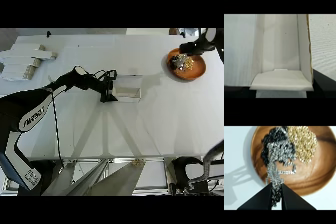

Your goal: Fold the box and place the chain.

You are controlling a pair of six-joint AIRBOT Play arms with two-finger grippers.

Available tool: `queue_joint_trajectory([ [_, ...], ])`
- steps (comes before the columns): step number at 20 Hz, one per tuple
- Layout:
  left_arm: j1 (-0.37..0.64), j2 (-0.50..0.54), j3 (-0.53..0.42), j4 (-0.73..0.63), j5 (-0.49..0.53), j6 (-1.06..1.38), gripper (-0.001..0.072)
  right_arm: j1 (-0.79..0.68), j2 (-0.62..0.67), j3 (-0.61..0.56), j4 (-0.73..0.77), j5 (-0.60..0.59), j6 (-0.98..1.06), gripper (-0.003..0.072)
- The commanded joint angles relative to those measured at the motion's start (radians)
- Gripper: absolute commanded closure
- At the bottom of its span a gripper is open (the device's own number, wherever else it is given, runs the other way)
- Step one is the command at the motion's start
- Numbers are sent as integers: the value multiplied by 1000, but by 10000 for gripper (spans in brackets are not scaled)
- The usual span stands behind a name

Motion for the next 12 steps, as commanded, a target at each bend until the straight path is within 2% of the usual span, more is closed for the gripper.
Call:
queue_joint_trajectory([
  [1, 0, 0, 0, 0, 0, 0, 334, 43, 140, -171, 9, 37, -7, 674],
  [5, 0, 0, 0, 0, 0, 0, 334, 122, 280, -377, 19, 19, -19, 674],
  [8, 0, 0, 0, 0, 0, 0, 334, 166, 354, -504, 90, 2, -19, 674],
  [12, 0, 0, 0, 0, 0, 0, 334, 257, 360, -520, 139, -2, -23, 674],
])
